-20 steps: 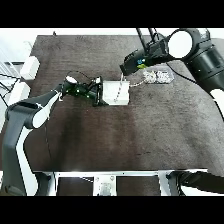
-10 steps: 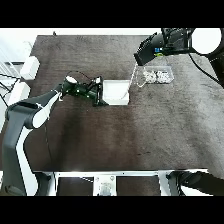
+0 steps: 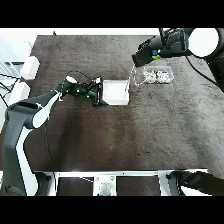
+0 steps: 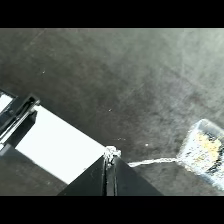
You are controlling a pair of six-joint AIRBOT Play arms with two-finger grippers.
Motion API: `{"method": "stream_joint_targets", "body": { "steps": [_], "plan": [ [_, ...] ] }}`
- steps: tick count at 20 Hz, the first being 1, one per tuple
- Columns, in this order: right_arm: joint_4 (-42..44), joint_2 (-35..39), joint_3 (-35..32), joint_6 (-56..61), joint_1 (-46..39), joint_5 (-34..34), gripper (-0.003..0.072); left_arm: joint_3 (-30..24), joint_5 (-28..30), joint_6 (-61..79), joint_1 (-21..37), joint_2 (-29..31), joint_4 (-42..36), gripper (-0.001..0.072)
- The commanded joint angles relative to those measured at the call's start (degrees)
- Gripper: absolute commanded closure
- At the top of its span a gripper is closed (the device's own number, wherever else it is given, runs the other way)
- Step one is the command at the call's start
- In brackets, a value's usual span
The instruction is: Fold the box and place the chain.
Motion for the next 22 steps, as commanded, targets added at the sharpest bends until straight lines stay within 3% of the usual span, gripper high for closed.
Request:
{"method": "stream_joint_targets", "body": {
  "steps": [1,8,14,19,20,21,22],
  "plan": [
    [0.15,-0.13,-2.45,3.37,1.49,-1.84,0.0669,0.0,0.02,0.0,0.04,0.02,0.0,0.0256],
    [3.15,-3.32,-10.82,11.15,5.6,-15.34,0.067,0.0,0.02,0.0,0.04,0.02,0.02,0.0256],
    [6.91,-11.85,-18.93,11.17,5.27,-22.95,0.067,0.0,0.02,0.0,0.04,0.02,0.0,0.0256],
    [6.58,-18.01,-20.2,11.15,2.51,-24.98,0.066,0.0,0.02,0.0,0.07,0.0,0.0,0.0256],
    [6.38,-17.99,-20.2,11.13,1.46,-24.9,0.051,0.0,0.02,0.0,0.07,0.02,0.0,0.0256],
    [6.36,-17.46,-20.0,10.97,0.22,-23.98,0.028,0.0,0.02,0.0,0.07,0.02,0.0,0.0256],
    [6.01,-16.2,-19.85,10.47,-1.09,-22.27,0.0214,0.0,0.02,0.0,0.07,0.02,0.0,0.0256]
  ]
}}
